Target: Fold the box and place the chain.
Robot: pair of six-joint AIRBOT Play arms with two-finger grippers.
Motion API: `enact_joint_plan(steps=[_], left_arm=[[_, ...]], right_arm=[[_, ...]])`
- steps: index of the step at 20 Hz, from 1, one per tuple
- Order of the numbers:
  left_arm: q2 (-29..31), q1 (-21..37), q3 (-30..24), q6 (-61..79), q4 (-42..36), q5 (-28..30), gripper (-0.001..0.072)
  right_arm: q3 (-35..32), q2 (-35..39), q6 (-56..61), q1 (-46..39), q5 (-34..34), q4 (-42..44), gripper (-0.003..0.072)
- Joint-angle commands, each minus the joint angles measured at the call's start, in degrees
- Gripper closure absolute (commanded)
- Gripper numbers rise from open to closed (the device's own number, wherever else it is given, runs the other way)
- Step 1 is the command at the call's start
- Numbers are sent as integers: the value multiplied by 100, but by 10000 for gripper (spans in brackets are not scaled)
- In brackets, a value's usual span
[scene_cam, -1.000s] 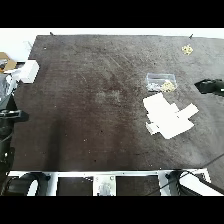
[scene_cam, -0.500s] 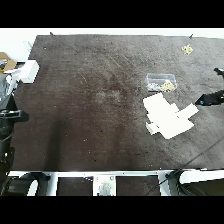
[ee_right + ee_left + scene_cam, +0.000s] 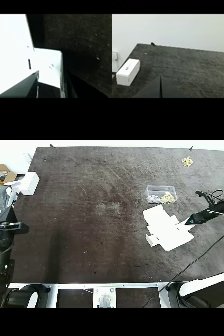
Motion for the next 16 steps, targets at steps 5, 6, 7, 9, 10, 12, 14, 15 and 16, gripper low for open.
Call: enact_joint_plan(steps=[5,6,7,9,10,12,14,15,16], left_arm=[[4,2,0,2,2,0,697],[4,2,0,2,2,-2,697],[4,2,0,0,2,0,697],[4,2,0,2,2,-2,698],[4,2,0,2,2,0,697],[4,2,0,2,2,0,698],[4,2,0,2,2,0,697],[4,2,0,2,2,0,697],[4,2,0,0,2,0,698]], right_arm=[[9,-435,-186,7,828,210,395],[13,-437,-188,-4,986,234,519],[39,-424,-203,-24,1189,245,615],[59,-352,-181,-138,1543,614,684],[55,-308,-136,-208,1672,962,685],[-81,-188,2,-306,1768,1729,686],[-487,55,31,-229,1659,2100,686],[-737,181,31,-138,1513,2179,686],[-1001,291,28,-33,1397,2347,686]])
